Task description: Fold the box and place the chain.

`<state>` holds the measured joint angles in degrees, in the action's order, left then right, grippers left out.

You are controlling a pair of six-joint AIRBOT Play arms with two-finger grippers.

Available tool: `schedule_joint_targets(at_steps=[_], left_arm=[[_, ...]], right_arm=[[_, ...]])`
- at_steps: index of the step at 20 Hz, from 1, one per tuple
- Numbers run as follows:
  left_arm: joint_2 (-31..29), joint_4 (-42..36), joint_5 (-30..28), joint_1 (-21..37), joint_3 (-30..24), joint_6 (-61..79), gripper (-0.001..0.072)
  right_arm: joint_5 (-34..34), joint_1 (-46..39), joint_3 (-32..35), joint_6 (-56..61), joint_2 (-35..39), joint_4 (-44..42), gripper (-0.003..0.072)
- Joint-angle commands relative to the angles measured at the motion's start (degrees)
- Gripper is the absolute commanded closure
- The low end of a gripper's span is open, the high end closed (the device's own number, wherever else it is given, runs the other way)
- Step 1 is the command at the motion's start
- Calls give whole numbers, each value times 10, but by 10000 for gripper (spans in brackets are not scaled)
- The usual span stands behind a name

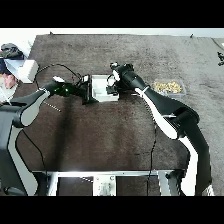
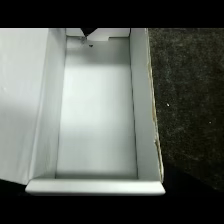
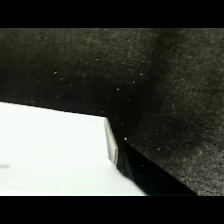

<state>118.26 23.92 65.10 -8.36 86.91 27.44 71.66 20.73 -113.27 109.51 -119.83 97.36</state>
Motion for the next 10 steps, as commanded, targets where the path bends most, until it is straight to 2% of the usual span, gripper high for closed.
schedule_joint_targets(at_steps=[1,3,4,6,7,10], left_arm=[[0,0,-1,1,0,0,243],[0,0,-1,1,0,0,243],[0,0,-1,1,0,0,244],[0,0,-1,1,0,0,243],[0,0,-1,1,0,0,243],[0,0,-1,1,0,0,243]], right_arm=[[-4,2,0,15,-1,6,429],[-1,3,0,27,-2,8,434],[-1,3,0,29,-2,10,535],[0,3,0,33,-2,12,544],[-1,3,0,38,-2,14,628],[-1,3,0,46,-2,19,629]])
